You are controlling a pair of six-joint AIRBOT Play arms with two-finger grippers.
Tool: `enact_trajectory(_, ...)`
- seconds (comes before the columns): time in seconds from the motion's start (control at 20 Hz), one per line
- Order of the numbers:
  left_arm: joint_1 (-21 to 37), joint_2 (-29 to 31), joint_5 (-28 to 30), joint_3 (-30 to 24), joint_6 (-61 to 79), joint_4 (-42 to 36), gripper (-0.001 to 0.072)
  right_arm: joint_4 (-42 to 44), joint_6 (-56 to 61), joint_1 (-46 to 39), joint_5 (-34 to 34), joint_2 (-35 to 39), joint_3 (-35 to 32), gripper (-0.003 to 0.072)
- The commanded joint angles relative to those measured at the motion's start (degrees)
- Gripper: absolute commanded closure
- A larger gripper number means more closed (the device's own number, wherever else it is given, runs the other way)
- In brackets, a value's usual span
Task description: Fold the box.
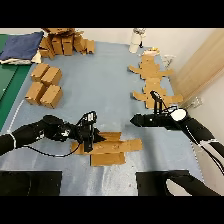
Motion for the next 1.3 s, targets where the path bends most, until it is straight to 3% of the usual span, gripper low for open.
enact_trajectory(0.0, 0.00, 0.00, 1.29, 0.39, -2.69, 3.72, 0.0699, 0.00, 0.00, 0.04, 0.07, 0.00, 0.02, 0.0466)
enact_trajectory(0.25, 0.00, 0.00, 3.61, 0.63, -2.89, 4.31, 0.0698, -0.31, -0.04, 0.04, 0.07, 0.02, 0.02, 0.0466)
enact_trajectory(0.35, 0.00, 0.00, 3.58, 0.63, -2.89, 4.31, 0.0699, -0.28, -1.97, 0.04, 0.04, 0.02, 0.02, 0.0561)
enact_trajectory(0.45, 0.00, 0.00, 3.58, 0.63, -2.89, 4.31, 0.0698, -0.52, -4.59, 0.07, 0.46, 0.57, 0.04, 0.0562)
enact_trajectory(0.5, 0.00, 0.00, 3.58, 0.63, -2.89, 4.28, 0.0698, -1.11, -4.92, 0.07, 1.20, 1.64, 0.04, 0.0583)
enact_trajectory(0.55, 0.00, 0.00, 3.58, 0.63, -2.89, 4.28, 0.0698, -2.23, -4.90, 0.07, 2.45, 3.28, 0.02, 0.0676)
enact_trajectory(0.75, 0.00, 0.00, 3.58, 0.63, -2.89, 4.24, 0.0698, -13.00, -0.26, 0.92, 5.92, 16.00, -0.70, 0.0682)
enact_trajectory(0.9, 0.00, 0.00, 3.58, 0.63, -2.89, 4.24, 0.0699, -17.00, 1.57, 7.78, 8.79, 28.33, -3.93, 0.0682)
enact_trajectory(1.05, 0.00, 0.00, 3.58, 0.63, -2.89, 4.24, 0.0698, -18.75, 5.44, 19.78, 13.20, 37.68, -8.44, 0.0682)
enact_trajectory(1.25, 0.00, 0.00, 3.58, 0.63, -2.89, 4.24, 0.0698, -25.14, 15.23, 37.05, 14.93, 43.12, -12.59, 0.0682)
